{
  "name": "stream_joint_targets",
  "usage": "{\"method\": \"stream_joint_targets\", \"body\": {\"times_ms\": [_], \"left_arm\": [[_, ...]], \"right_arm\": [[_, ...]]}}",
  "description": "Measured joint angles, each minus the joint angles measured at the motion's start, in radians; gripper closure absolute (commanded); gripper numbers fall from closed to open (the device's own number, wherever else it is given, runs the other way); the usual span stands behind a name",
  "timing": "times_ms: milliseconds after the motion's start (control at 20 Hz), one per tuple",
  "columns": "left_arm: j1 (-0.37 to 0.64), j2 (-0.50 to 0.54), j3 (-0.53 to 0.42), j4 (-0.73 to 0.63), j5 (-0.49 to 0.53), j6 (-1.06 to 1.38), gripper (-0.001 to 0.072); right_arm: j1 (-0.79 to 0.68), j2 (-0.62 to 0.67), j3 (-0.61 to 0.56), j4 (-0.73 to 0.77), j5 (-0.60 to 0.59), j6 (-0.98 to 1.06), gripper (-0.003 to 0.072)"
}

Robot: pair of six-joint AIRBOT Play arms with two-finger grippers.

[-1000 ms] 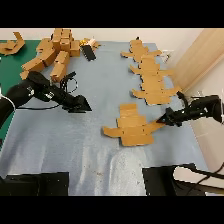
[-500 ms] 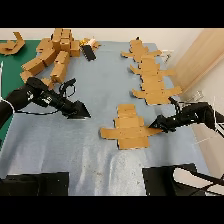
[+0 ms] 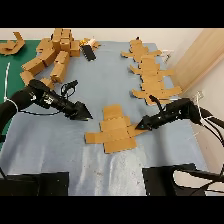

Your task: Fold the box.

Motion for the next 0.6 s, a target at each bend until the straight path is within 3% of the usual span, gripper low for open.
{"method": "stream_joint_targets", "body": {"times_ms": [300, 600], "left_arm": [[0.004, -0.100, 0.000, -0.020, 0.016, 0.043, 0.0217], [-0.005, -0.126, 0.000, -0.023, 0.101, 0.072, 0.0216]], "right_arm": [[0.160, 0.109, -0.118, 0.088, 0.170, -0.084, 0.0682], [0.209, 0.190, -0.171, 0.102, 0.258, -0.104, 0.0682]]}}
